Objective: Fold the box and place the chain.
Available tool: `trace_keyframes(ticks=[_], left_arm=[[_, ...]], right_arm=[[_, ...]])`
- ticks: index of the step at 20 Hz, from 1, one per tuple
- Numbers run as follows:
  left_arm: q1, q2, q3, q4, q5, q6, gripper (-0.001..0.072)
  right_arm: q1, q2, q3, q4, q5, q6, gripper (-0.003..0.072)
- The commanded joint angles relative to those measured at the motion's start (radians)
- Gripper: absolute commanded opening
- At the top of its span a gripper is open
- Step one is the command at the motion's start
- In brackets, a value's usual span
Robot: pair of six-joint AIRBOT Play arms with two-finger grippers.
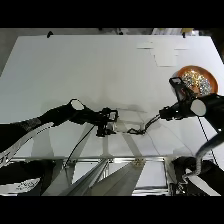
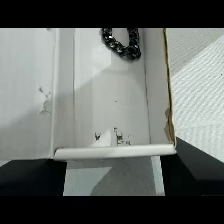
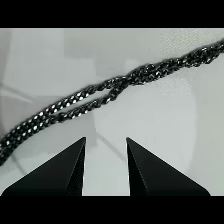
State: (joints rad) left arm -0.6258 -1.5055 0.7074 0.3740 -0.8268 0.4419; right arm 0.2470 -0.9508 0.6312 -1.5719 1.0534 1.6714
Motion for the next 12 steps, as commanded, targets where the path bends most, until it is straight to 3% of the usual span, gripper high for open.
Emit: trace_keyframes(ticks=[1, 12], left_arm=[[0.001, 0.0, 0.0, 0.0, 0.0, 0.0, 0.0223], [0.001, 0.0, 0.0, 0.0, 0.0, 0.0, 0.0223]], right_arm=[[0.0, -0.089, -0.012, -0.021, -0.05, 0.008, 0.0288], [0.0, -0.243, -0.012, -0.018, -0.134, 0.008, 0.0237]])
